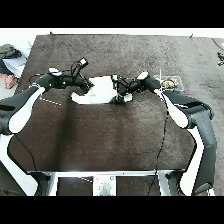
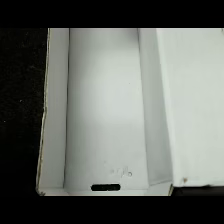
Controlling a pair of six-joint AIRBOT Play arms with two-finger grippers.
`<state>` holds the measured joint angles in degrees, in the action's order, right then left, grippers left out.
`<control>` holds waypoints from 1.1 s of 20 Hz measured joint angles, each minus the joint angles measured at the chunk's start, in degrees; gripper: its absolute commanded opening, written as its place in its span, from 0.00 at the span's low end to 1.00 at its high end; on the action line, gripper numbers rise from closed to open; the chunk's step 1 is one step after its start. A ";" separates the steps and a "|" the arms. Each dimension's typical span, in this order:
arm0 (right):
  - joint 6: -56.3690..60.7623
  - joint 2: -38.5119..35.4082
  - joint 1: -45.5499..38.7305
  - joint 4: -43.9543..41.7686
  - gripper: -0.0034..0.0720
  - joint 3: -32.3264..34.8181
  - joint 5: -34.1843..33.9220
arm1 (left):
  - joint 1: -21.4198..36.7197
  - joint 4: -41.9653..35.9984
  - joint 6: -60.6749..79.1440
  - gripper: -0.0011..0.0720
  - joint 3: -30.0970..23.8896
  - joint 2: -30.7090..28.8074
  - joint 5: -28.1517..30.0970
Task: Fold the box and place the chain.
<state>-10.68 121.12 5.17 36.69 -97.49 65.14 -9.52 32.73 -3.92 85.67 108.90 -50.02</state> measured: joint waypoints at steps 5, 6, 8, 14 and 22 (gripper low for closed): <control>-0.07 0.00 0.00 0.02 0.56 0.00 -0.02 | 1.22 -0.15 1.99 0.03 2.29 -2.93 -4.70; -0.09 0.00 0.00 0.02 0.56 0.00 -0.02 | 1.62 -0.09 2.56 0.03 2.71 -3.76 -6.12; -0.07 0.00 0.00 0.02 0.56 0.00 -0.02 | 2.58 0.66 4.00 0.03 3.28 -5.60 -8.39; -0.07 0.00 0.00 0.02 0.56 0.00 -0.02 | 4.42 7.54 6.29 0.84 3.58 -7.96 -15.58; -0.04 0.00 0.00 0.02 0.56 0.00 -0.02 | 1.86 21.05 11.93 0.95 -1.62 -7.96 -12.52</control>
